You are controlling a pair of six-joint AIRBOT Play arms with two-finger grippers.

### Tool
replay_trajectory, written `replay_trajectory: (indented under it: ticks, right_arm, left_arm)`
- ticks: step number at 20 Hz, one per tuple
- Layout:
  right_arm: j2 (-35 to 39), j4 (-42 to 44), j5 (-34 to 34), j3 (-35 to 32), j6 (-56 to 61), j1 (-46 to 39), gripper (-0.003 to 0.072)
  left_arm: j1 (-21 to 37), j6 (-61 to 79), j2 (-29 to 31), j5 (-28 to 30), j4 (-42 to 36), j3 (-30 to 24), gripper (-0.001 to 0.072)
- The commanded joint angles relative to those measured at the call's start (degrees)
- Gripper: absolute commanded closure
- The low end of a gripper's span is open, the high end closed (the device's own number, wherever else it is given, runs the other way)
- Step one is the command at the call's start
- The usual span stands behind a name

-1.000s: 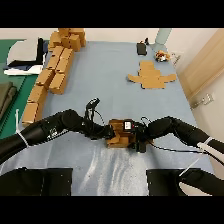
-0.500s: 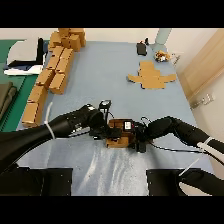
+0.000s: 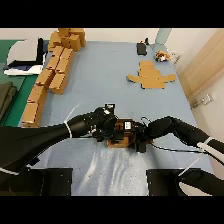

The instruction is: Fold the box.

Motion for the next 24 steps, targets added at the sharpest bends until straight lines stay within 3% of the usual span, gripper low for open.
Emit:
replay_trajectory:
  ticks: [1,6,7,8,9,12,13,14,23,24]
  right_arm:
    - [0.04,0.02,0.0,0.02,0.0,0.02,0.0217]
    - [0.04,0.0,0.02,0.0,0.0,0.02,0.0217]
    - [0.04,0.02,0.0,0.02,0.0,0.02,0.0217]
    - [0.04,0.0,0.02,0.02,0.0,0.02,0.0217]
    - [0.04,0.02,0.02,0.0,0.0,0.02,0.0217]
    - [0.04,0.02,0.0,0.02,0.02,0.02,0.0217]
    - [0.04,0.0,0.02,0.02,0.0,0.02,0.0217]
    - [0.04,0.02,0.02,0.02,0.02,0.02,0.0217]
    - [0.04,0.0,0.02,0.02,0.0,0.02,0.0216]
    - [0.04,0.0,0.02,0.02,0.0,0.02,0.0217]
  left_arm:
    - [-0.22,-0.83,-1.27,2.32,0.66,0.46,0.0167]
    - [-0.26,-1.42,-1.92,3.04,0.33,0.48,0.0169]
    - [-0.26,-1.92,-1.9,2.69,0.17,0.48,0.022]
    - [-0.26,-2.6,-1.9,1.75,0.11,0.48,0.0377]
    - [-0.26,-2.6,-1.9,0.85,0.11,0.48,0.0481]
    - [-0.28,-2.62,-1.9,-0.68,-1.18,0.5,0.0516]
    - [-0.31,-2.6,-1.9,-0.66,-1.18,0.5,0.0675]
    - [-0.31,-2.6,-1.9,-0.55,-1.22,0.5,0.0694]
    - [-0.28,-2.14,-1.9,-1.09,-2.01,1.2,0.0679]
    - [-0.2,-2.16,-1.9,-1.44,-1.97,1.55,0.0382]
